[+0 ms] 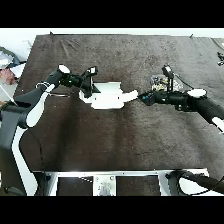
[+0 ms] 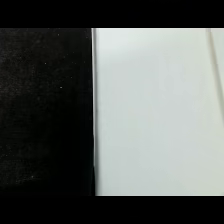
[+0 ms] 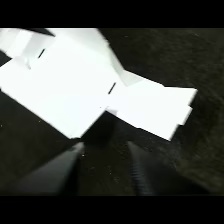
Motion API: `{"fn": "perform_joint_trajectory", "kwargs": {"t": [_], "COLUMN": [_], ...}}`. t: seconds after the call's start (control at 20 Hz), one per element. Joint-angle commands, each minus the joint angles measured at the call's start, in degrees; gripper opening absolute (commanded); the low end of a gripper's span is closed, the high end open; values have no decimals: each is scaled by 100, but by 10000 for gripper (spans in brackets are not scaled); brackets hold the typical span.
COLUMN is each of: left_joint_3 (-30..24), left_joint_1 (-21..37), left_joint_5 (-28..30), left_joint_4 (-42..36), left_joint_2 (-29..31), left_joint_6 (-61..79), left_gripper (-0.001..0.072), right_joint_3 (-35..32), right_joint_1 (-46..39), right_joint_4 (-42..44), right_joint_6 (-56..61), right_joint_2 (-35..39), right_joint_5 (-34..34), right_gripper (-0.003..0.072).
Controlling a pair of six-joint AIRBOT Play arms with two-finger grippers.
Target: Fold the box and place the chain.
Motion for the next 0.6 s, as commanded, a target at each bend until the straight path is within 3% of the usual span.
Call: {"fn": "perform_joint_trajectory", "kwargs": {"t": [0.0, 0.25, 0.45, 0.55], "left_joint_3": [4, 7, 7, 7], "left_joint_1": [4, 4, 4, 4], "left_joint_5": [-2, -4, -2, -2], "left_joint_4": [9, 7, 7, 9], "left_joint_2": [4, 4, 4, 4], "left_joint_6": [-4, -4, -4, -4], "left_gripper": [14, 15, 15, 14], "right_joint_3": [0, 0, 7, 31], "right_joint_1": [444, 1587, 2070, 2105], "right_joint_4": [11, -529, -1248, -1224], "right_joint_6": [-1250, -2179, -2533, -2743], "right_joint_2": [2, -35, -282, -498], "right_joint_5": [153, -907, -1270, -1322], "right_gripper": [499, 498, 500, 562]}}
